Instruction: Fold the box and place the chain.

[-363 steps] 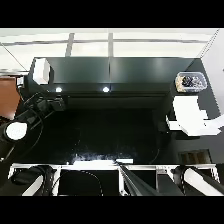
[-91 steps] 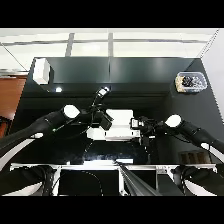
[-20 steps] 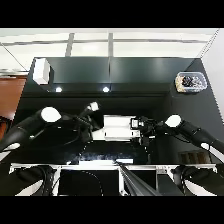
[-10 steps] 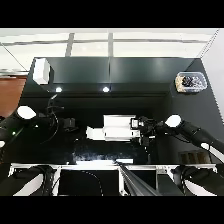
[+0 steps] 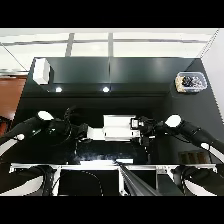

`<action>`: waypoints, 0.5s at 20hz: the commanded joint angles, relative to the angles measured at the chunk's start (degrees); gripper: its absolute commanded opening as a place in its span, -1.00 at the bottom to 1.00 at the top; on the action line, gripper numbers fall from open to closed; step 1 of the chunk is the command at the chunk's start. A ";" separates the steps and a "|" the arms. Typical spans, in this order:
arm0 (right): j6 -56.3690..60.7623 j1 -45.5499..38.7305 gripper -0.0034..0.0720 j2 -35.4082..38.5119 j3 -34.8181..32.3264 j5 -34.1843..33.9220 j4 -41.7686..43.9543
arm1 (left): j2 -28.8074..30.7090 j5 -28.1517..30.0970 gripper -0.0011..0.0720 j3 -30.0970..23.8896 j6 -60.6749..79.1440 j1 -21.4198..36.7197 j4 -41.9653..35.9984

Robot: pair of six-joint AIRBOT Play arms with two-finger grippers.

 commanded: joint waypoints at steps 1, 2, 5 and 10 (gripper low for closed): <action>0.00 0.04 -0.55 0.02 0.00 0.02 0.02 | -0.66 -0.15 -0.90 -0.04 11.15 -1.86 -9.99; 0.00 0.04 -0.55 0.02 0.00 0.02 0.02 | -0.66 -0.33 -0.88 0.15 12.81 -1.86 -11.34; 0.00 0.04 -0.55 0.02 0.00 0.02 0.04 | -0.66 -2.29 -0.38 1.44 14.67 -1.86 -11.37; 0.00 0.04 -0.55 0.02 0.00 0.02 0.02 | -0.66 -4.13 0.96 2.99 14.93 -1.86 -11.06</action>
